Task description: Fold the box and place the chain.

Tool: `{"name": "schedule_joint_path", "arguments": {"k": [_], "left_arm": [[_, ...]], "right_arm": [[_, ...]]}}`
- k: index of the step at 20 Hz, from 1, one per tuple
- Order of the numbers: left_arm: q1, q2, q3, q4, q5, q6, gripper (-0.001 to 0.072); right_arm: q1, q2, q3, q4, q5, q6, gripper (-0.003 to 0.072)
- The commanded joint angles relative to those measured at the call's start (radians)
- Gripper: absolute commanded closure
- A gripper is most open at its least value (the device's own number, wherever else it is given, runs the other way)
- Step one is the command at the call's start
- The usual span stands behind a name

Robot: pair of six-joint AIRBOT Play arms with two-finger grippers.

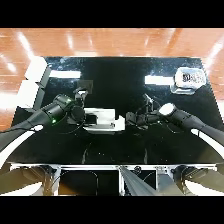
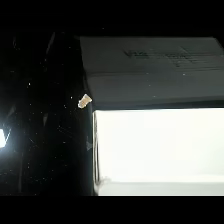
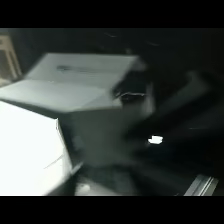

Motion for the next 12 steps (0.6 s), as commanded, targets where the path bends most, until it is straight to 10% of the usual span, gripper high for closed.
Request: {"name": "schedule_joint_path", "arguments": {"k": [1,12], "left_arm": [[0.0,0.0,0.0,0.0,0.0,0.001,0.0689],[0.0,0.0,0.0,0.0,0.0,0.001,0.0689]], "right_arm": [[0.004,-0.002,0.056,0.031,0.066,-0.054,0.0128],[0.107,-0.002,0.177,-0.05,0.052,0.078,0.0129]]}}
